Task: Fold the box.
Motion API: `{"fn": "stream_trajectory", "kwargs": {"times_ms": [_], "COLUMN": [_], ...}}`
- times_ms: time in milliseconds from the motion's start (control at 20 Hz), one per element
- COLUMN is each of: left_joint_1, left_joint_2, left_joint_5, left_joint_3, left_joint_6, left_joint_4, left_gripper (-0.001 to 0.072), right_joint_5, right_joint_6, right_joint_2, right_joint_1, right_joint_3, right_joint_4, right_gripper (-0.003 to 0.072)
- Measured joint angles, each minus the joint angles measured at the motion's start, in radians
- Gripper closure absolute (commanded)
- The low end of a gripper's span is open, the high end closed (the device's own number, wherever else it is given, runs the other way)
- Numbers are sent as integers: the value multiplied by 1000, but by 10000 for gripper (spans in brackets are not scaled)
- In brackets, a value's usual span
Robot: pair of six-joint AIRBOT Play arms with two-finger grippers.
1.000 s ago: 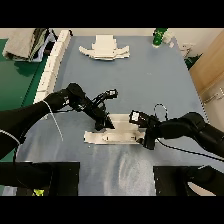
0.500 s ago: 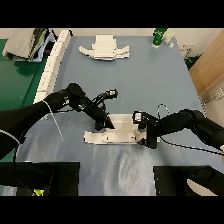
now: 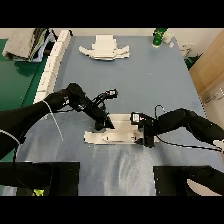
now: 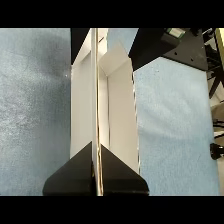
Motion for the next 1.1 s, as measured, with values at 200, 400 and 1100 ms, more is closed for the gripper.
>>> {"fn": "stream_trajectory", "kwargs": {"times_ms": [200, 400, 1100], "left_joint_1": [0, 0, 0], "left_joint_2": [0, 0, 0], "left_joint_5": [-1, -1, 0], "left_joint_3": [0, 0, 0], "left_joint_6": [0, 0, 0], "left_joint_4": [1, 0, 0], "left_gripper": [698, 698, 698], "right_joint_5": [10, 13, 47], "right_joint_6": [-32, -42, -48], "right_joint_2": [-16, -33, -54], "right_joint_1": [0, 0, 5], "right_joint_3": [-3, -12, -43], "right_joint_4": [15, 24, 23], "right_gripper": [-34, -34, 86]}}
